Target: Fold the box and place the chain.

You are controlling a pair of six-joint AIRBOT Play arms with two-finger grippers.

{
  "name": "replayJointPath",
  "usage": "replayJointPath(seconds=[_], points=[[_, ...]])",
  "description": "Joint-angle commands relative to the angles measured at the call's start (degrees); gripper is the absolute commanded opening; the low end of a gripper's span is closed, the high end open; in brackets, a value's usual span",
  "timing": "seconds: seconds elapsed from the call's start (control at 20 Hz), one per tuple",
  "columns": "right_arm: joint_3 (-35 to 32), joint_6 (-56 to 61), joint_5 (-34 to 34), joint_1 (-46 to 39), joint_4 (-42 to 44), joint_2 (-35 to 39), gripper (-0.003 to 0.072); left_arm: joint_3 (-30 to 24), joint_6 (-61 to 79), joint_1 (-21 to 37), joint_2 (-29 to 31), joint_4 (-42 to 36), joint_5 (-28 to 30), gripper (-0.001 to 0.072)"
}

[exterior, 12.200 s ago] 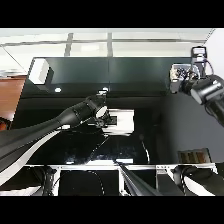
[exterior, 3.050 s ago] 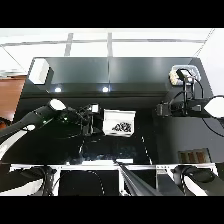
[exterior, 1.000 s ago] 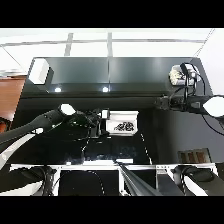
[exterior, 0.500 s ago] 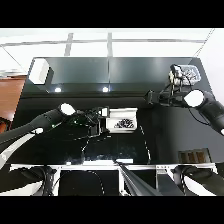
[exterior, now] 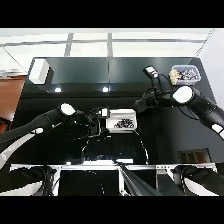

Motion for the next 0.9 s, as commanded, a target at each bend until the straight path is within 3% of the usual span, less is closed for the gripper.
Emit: replayJointPath(seconds=[0.0,0.25,0.85], points=[[0.6,-9.6,3.9,1.0,1.0,0.5,0.0684,0.0,0.0,0.0,0.0,0.1,0.0,0.0464],[1.5,-17.2,13.7,1.4,0.9,1.4,0.0684,0.0,0.0,0.0,0.0,0.1,0.0,0.0464],[1.4,-24.2,13.7,5.1,-0.5,-0.3,0.0684,0.0,0.0,0.0,0.0,0.1,0.0,0.0465]])
